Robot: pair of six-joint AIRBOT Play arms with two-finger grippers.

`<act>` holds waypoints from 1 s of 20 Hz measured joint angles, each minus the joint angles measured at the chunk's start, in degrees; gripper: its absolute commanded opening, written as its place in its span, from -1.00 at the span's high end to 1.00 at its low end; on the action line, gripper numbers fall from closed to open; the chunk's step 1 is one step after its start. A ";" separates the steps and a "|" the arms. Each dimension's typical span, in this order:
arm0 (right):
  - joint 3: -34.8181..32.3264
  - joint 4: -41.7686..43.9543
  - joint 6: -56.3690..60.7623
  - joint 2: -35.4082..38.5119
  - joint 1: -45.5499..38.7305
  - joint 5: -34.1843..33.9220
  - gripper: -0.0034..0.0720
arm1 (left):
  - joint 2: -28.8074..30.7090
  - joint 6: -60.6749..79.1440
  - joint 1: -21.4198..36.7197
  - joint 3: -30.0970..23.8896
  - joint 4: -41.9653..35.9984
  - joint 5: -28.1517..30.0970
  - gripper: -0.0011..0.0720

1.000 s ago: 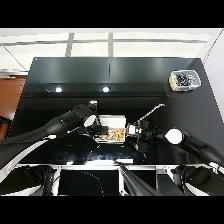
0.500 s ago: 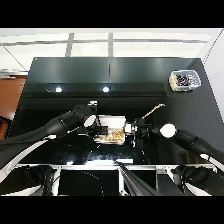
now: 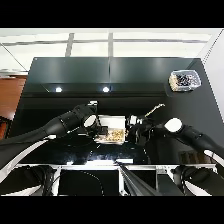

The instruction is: Fold the box and place the chain.

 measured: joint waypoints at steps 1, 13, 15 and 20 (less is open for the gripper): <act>0.61 -0.24 2.19 1.42 -1.09 1.27 0.82 | 0.00 0.00 0.00 0.00 -0.02 0.00 0.88; 24.35 -0.02 38.01 18.38 -9.81 27.85 0.80 | 0.00 -0.02 0.00 0.00 -0.02 0.04 0.88; 28.50 1.14 41.77 18.86 -9.94 29.66 0.80 | 0.00 -0.02 0.00 0.00 -0.02 0.04 0.88; 32.63 9.60 45.68 19.28 -9.94 30.67 0.80 | 0.02 -0.02 0.00 0.00 -0.02 0.07 0.88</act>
